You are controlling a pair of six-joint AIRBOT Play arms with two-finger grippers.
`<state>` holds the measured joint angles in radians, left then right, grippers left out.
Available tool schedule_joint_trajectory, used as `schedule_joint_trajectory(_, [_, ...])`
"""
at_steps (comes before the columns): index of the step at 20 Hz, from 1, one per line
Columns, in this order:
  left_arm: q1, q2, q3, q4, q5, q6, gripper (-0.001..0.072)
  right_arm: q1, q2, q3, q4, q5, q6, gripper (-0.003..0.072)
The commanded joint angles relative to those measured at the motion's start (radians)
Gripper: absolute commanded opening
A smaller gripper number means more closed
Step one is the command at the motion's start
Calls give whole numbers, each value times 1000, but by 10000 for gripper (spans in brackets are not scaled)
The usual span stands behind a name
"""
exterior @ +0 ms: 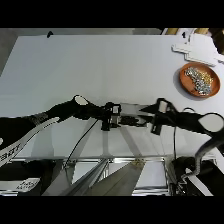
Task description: Fold the box and place the chain.
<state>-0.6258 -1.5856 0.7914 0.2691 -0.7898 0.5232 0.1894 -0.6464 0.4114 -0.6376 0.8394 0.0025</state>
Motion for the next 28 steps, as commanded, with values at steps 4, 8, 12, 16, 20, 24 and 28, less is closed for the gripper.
schedule_joint_trajectory(4, [1,0,0,0,0,0,149,-248,58,0,-347,103,-1,197])
schedule_joint_trajectory(8, [1,0,0,0,0,0,149,-248,-71,0,-374,89,-2,197])
schedule_joint_trajectory(12, [1,0,0,0,0,0,149,-205,-163,0,-357,21,-54,196])
schedule_joint_trajectory(16, [1,0,0,0,0,0,149,-170,-245,0,-356,-62,-64,196])
schedule_joint_trajectory(20, [1,0,0,0,0,0,149,-170,-316,0,-349,-108,-65,196])
schedule_joint_trajectory(24, [1,0,0,0,0,0,149,-170,-357,0,-349,-111,-65,196])
schedule_joint_trajectory(28, [1,0,0,0,0,0,149,-170,-373,0,-347,-115,-64,196])
